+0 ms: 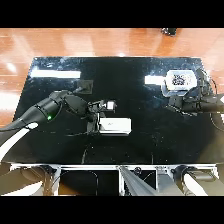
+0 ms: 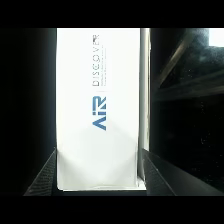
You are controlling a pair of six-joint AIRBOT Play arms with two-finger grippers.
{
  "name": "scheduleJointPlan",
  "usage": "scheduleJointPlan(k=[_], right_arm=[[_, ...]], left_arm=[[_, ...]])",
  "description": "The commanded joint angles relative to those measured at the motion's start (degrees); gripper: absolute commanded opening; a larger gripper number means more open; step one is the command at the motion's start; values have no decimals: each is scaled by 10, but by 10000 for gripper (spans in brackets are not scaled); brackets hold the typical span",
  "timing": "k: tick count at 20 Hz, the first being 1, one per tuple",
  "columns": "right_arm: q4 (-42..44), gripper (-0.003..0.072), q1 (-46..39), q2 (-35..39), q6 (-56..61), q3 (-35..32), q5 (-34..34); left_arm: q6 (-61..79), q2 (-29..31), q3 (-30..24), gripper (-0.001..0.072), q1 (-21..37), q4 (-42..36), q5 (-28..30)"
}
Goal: Fold the box and place the chain.
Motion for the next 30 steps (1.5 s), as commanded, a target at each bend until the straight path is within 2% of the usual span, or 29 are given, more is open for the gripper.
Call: scheduleJointPlan(k=[1,14,19,20,21,22,27,30], right_arm=[[0,33,0,0,0,1,0],[0,33,0,0,-4,1,-7],[0,33,0,0,-5,1,-14],[0,32,0,0,-5,1,-14],[0,32,0,0,-7,1,-14],[0,32,0,0,-7,1,-14],[0,32,0,0,-9,1,-15],[0,32,0,0,-10,1,-15]], left_arm=[[-3,-2,-3,628,0,1,-3],[-5,-23,-6,625,-10,1,-20],[-21,-36,-5,587,-25,5,-21],[-30,-36,-4,420,-24,10,-20],[-38,-36,0,167,-24,25,-18],[-40,-36,5,26,-25,40,-13],[-148,-36,57,21,-10,97,-1],[-190,-36,93,20,44,111,20]])
